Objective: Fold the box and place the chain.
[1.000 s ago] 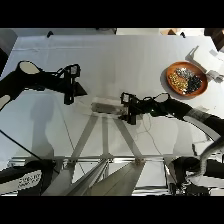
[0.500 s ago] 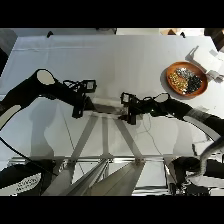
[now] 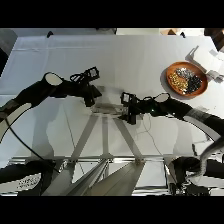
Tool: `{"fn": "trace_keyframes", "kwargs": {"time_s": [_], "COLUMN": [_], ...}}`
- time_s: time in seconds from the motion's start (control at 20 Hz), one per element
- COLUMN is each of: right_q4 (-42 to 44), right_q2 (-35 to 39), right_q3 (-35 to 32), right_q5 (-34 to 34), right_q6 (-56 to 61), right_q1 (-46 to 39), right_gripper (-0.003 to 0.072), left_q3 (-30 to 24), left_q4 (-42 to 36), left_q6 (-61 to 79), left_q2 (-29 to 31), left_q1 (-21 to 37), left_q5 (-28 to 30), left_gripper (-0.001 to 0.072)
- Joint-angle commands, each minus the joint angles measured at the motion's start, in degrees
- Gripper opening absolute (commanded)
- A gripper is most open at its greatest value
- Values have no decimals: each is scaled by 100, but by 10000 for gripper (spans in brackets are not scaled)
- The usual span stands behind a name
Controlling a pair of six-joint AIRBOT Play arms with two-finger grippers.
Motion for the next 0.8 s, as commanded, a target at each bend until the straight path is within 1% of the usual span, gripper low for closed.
{"fn": "trace_keyframes", "kwargs": {"time_s": [0.0, 0.2, 0.45, 0.6, 0.75], "right_q4": [-4, -4, -7, -4, -4], "right_q2": [0, 0, 0, 0, 0], "right_q3": [4, 4, 4, 4, 4], "right_q5": [7, 7, 7, 9, 7], "right_q6": [-2, -2, -2, -2, -4], "right_q1": [0, 0, 0, 0, 0], "right_gripper": [539, 539, 539, 539, 539], "left_q3": [-2, 0, 0, -2, -2], "left_q4": [-105, -111, -105, -103, -55], "left_q6": [0, 0, 0, 0, 20], "left_q2": [-420, -348, 105, 411, 662], "left_q1": [-7, -4, 4, 138, 494], "left_q5": [114, 92, 83, -297, -835], "left_gripper": [5, 5, 6, 7, 9]}}
